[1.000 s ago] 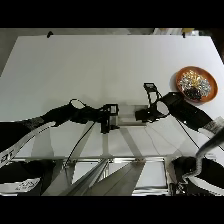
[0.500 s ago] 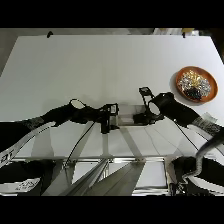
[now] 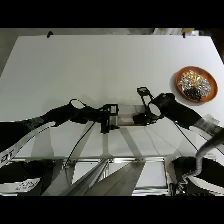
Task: Fold the box and place the chain.
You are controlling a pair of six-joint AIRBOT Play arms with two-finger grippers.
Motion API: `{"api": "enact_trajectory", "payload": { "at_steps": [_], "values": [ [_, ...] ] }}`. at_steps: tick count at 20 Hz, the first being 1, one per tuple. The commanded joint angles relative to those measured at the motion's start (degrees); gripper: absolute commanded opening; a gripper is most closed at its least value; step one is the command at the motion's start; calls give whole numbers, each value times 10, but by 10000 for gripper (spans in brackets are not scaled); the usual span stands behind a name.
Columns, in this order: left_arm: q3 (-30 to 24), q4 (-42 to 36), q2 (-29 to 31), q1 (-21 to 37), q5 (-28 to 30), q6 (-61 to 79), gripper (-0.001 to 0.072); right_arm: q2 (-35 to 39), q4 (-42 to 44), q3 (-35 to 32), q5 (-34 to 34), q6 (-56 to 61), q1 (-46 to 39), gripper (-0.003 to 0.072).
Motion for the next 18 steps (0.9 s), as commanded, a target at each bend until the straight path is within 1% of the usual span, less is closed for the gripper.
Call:
{"api": "enact_trajectory", "payload": {
  "at_steps": [1, 2, 4, 6, 7, 8, 9, 10, 13, 16, 18],
  "values": [
    [0, 0, 0, 0, 0, -1, 152, 54, -12, 0, 22, -31, 0, 299],
    [0, 0, 0, 0, 0, -1, 152, 73, -12, 0, 32, -42, 0, 347],
    [0, 0, 0, 0, 0, -1, 152, 116, -6, 0, 54, -48, 0, 343],
    [0, 0, 0, 0, 0, -1, 152, 156, 15, 3, 57, -52, -13, 340],
    [0, 0, 0, 0, 0, -1, 152, 172, 21, 14, 63, -58, -24, 338],
    [0, 0, 0, 0, 0, -1, 152, 181, 21, 31, 74, -72, -37, 318],
    [0, 0, 0, 0, 0, -1, 152, 186, 21, 55, 88, -89, -53, 286],
    [0, 0, 0, 0, 0, -1, 152, 186, 21, 81, 100, -99, -71, 286],
    [0, 0, 0, 0, 0, -1, 152, 182, 12, 144, 89, -153, -142, 270],
    [0, 0, 0, 0, 0, -1, 152, 162, -11, 175, 73, -199, -241, 270],
    [0, 0, 0, 0, 0, -1, 152, 137, -9, 177, 44, -223, -324, 269]
  ]
}}
